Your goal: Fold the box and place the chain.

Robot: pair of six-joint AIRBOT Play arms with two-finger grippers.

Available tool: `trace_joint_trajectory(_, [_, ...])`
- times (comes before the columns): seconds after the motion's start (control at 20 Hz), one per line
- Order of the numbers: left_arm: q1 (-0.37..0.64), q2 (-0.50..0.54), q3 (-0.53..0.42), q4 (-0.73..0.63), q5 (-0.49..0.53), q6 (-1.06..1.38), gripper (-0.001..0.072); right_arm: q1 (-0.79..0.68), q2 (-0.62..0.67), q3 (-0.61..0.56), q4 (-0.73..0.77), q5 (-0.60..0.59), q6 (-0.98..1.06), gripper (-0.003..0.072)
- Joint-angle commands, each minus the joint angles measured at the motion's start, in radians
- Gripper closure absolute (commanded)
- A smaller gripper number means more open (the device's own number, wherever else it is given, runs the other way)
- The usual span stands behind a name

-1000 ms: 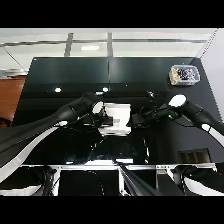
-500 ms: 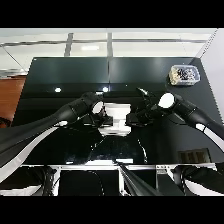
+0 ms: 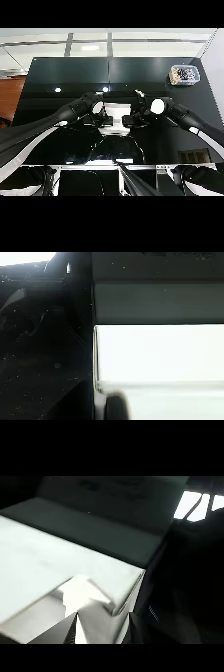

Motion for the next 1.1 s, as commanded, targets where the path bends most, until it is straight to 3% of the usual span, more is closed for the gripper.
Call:
trace_joint_trajectory(0.0, [0.000, 0.000, 0.000, 0.000, 0.001, 0.000, 0.0686, 0.030, -0.032, 0.011, -0.067, 0.002, 0.109, 0.0332])
trace_joint_trajectory(0.35, [0.000, 0.000, 0.000, 0.000, 0.000, 0.000, 0.0685, 0.078, -0.122, 0.172, -0.295, 0.169, 0.333, 0.0333])
trace_joint_trajectory(0.7, [0.000, 0.000, 0.000, 0.000, 0.000, 0.000, 0.0685, 0.145, -0.151, 0.189, -0.399, 0.184, 0.511, 0.0334])
trace_joint_trajectory(0.8, [0.000, 0.000, 0.000, 0.000, 0.001, 0.000, 0.0686, 0.146, -0.151, 0.189, -0.400, 0.186, 0.516, 0.0464])
trace_joint_trajectory(1.05, [0.000, 0.000, 0.000, 0.000, 0.001, 0.000, 0.0686, 0.150, -0.159, 0.188, -0.401, 0.196, 0.530, 0.0464])
